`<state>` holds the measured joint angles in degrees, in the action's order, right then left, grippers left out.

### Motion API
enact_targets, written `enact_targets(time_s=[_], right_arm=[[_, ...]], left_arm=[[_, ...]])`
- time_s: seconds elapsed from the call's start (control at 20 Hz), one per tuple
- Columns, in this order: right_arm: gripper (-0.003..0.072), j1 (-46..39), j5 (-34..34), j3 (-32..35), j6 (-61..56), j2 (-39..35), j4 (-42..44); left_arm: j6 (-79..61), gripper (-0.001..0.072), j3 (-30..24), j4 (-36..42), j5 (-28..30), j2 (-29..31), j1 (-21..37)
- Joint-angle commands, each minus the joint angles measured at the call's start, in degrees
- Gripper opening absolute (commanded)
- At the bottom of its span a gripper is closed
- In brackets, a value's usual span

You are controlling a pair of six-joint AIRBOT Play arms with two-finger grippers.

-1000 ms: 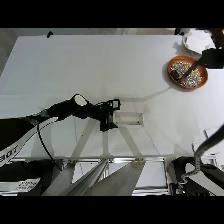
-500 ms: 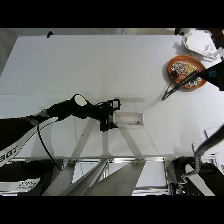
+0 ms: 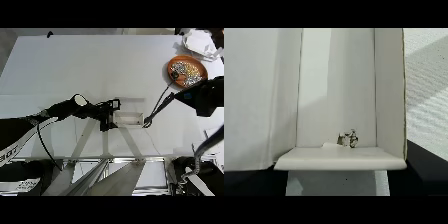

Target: Fold the box and place the chain.

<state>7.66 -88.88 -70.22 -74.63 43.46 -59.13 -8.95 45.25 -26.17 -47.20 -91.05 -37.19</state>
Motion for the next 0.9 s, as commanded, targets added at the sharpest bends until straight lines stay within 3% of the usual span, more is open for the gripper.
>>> enact_targets(time_s=[0.0, 0.15, 0.45, 0.65, 0.85], right_arm=[[0.0017, 0.96, 5.16, 6.84, 0.17, -0.13, 0.52], [0.0017, 0.96, 10.60, 13.51, 1.86, -0.13, 2.34], [0.0018, 0.96, 21.24, 27.93, 12.66, -0.04, 15.65], [0.0018, 1.09, 26.12, 35.34, 17.33, 0.13, 18.60], [0.0018, 9.55, 38.80, 40.50, 19.23, 2.12, 19.23]], left_arm=[[-0.02, 0.0410, -0.02, 0.00, -0.02, 0.04, -0.04], [-0.02, 0.0410, -0.02, -0.02, -0.02, 0.04, -0.04], [-0.02, 0.0410, -0.02, -0.02, 0.00, 0.04, -0.04], [-0.02, 0.0410, -0.02, -0.02, -0.02, 0.04, -0.04], [-0.02, 0.0410, -0.02, -0.02, -0.04, 0.04, -0.04]])
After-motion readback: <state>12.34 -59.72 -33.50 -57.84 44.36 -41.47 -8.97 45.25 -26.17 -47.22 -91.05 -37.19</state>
